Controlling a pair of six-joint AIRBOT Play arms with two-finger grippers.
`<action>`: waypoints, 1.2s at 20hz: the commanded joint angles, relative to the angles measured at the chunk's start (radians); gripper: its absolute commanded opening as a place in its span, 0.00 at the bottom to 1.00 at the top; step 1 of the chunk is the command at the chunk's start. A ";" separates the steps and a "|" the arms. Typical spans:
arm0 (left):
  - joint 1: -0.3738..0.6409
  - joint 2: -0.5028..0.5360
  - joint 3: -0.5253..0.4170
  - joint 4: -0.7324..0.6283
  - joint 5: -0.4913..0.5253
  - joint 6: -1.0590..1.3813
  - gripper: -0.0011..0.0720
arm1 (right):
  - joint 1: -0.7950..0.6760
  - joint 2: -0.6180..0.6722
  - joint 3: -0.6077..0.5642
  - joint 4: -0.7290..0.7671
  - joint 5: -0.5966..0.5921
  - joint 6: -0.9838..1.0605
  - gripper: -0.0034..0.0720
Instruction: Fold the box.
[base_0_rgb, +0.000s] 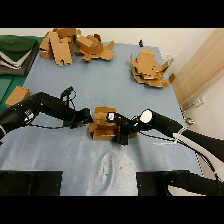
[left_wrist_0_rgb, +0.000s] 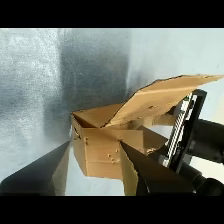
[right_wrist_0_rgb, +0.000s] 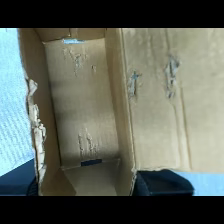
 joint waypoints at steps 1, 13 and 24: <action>-0.048 -0.021 0.003 0.042 0.000 -0.018 0.65 | 0.000 0.000 0.000 0.000 -0.004 0.000 0.82; -0.235 -0.031 0.107 0.326 0.023 -0.265 0.69 | 0.000 0.000 0.000 0.000 -0.004 0.000 0.82; -0.379 -0.238 0.324 0.570 0.259 -0.352 0.69 | 0.000 0.000 0.000 0.001 -0.004 0.000 0.82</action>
